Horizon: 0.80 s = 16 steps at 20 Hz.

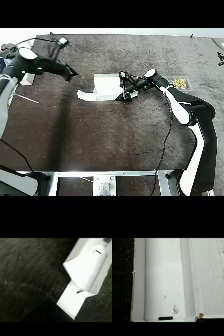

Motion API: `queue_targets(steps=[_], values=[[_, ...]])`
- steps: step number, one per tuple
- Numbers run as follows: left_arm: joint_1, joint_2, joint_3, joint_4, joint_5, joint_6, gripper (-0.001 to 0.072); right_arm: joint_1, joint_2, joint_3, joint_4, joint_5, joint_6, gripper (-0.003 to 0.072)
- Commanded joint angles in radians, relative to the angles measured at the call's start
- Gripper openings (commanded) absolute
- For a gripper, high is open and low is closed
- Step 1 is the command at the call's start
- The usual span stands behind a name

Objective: Fold the box and place the chain.

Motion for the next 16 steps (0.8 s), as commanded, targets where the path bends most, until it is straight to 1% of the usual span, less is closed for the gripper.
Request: queue_targets(steps=[1, 3, 5, 7, 11, 13, 16], values=[[0.09, 0.023, -0.047, -0.002, -0.023, -0.296, 0.001, 0.001, 0.0, 0.0, 0.0, 0.0, 0.0, 0.027], [0.102, 0.023, -0.117, 0.0, 0.026, -0.378, 0.001, 0.001, 0.0, 0.0, 0.0, 0.0, 0.0, 0.027], [0.103, 0.023, -0.179, -0.002, 0.052, -0.437, 0.001, 0.001, 0.0, 0.0, 0.0, 0.0, 0.0, 0.027], [0.103, 0.023, -0.218, -0.005, 0.055, -0.481, 0.001, 0.001, 0.0, 0.0, 0.0, 0.0, 0.0, 0.027], [0.102, 0.023, -0.288, -0.037, 0.075, -0.482, 0.001, 0.001, 0.0, 0.0, 0.0, 0.0, 0.0, 0.027], [0.102, 0.01, -0.303, -0.066, 0.087, -0.482, 0.0009, 0.001, 0.0, 0.0, 0.0, 0.0, 0.0, 0.027], [0.069, -0.057, -0.302, -0.093, 0.077, -0.479, 0.0009, 0.001, 0.0, 0.0, 0.0, 0.0, 0.0, 0.027]])
